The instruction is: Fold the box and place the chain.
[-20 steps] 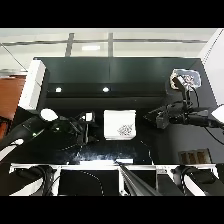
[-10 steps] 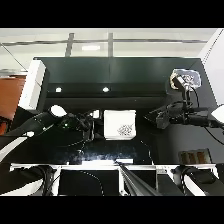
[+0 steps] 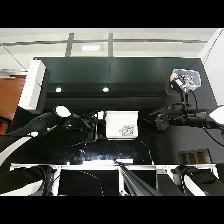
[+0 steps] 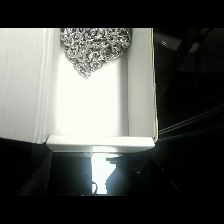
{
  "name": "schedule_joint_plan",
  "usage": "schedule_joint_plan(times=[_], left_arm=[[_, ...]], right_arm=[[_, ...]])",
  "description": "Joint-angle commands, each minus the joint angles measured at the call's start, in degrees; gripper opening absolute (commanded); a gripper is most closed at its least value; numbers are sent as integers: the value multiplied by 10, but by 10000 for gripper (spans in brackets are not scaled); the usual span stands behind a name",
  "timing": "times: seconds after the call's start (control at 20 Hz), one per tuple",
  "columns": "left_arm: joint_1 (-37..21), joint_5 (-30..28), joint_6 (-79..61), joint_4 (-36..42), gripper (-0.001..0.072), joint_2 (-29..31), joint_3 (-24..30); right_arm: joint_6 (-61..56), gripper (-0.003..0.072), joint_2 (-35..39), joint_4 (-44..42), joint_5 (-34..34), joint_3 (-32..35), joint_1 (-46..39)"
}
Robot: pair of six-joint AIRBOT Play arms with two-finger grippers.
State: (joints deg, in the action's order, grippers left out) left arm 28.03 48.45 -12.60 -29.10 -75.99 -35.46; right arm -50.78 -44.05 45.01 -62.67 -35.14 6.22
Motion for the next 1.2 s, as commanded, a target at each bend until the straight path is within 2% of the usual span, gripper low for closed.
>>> schedule_joint_plan(times=[0.0,1.0,1.05,1.1,1.15], left_arm=[[7,-20,15,-2,705,0,-1],[35,-50,21,-2,695,-2,-4],[35,-50,21,-2,679,-2,-4],[35,-50,21,-2,601,-2,-4],[37,-51,21,-3,468,-2,-4]], right_arm=[[0,455,0,1,2,4,0],[0,454,0,1,2,4,0],[0,454,0,1,2,4,0],[0,455,0,1,4,4,0],[0,457,0,1,14,4,0]])
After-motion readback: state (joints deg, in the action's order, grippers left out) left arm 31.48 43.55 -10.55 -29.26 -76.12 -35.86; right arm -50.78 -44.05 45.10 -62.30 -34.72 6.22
